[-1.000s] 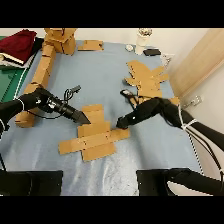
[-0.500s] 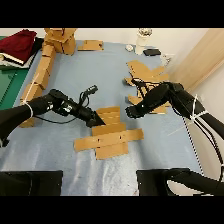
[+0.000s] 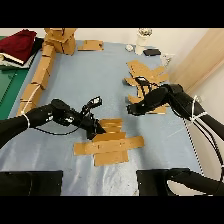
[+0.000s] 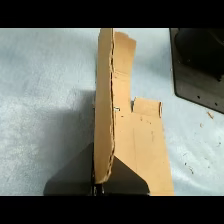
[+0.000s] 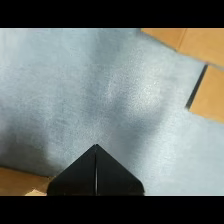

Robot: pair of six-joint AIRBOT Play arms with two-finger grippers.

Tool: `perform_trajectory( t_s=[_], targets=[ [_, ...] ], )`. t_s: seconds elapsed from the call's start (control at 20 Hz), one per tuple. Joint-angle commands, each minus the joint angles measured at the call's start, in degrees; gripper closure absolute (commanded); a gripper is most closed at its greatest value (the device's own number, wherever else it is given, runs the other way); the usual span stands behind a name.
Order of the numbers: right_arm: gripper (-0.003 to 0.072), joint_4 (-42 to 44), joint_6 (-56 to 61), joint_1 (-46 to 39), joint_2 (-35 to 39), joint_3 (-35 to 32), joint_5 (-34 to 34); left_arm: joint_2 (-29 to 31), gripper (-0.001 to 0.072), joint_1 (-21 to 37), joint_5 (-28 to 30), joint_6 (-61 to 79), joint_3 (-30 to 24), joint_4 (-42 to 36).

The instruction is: Fold the box.

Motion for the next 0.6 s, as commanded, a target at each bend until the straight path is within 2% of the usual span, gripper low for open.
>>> perform_trajectory(
  t_s=[0.0, 0.55],
  targets=[
    [0.0684, -0.2, 0.3, 0.2, 0.0, -0.2, 1.9, 0.3, 0.0698, -0.7, 1.2, 1.3, -1.2, 0.0],
    [0.0684, -0.2, 0.3, 0.6, 0.1, -0.2, 1.3, 1.4, 0.0697, -2.6, -1.2, -0.7, -1.2, 1.8]
  ],
)
